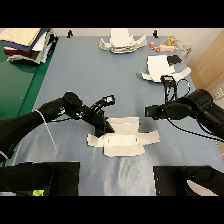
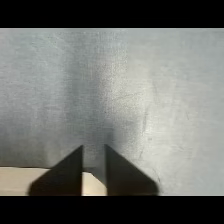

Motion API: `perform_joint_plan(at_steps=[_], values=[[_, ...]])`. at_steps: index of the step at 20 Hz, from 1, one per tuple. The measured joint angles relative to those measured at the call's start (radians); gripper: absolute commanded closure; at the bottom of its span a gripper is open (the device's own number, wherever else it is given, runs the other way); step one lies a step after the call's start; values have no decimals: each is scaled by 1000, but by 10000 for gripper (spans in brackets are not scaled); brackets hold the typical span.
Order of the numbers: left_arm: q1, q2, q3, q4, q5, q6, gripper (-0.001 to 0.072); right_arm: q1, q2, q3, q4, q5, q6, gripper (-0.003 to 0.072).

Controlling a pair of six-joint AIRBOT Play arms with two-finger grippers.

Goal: Fold the box.

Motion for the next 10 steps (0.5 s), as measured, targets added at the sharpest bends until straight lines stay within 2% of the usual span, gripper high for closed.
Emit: perform_joint_plan(at_steps=[6, 10], values=[[0, 0, 0, 3, -27, 0, 693, 20, 0, 0, 107, -82, -160, 684], [0, 0, 0, 4, -42, -1, 693, 146, 9, -8, 161, -158, -275, 685]])
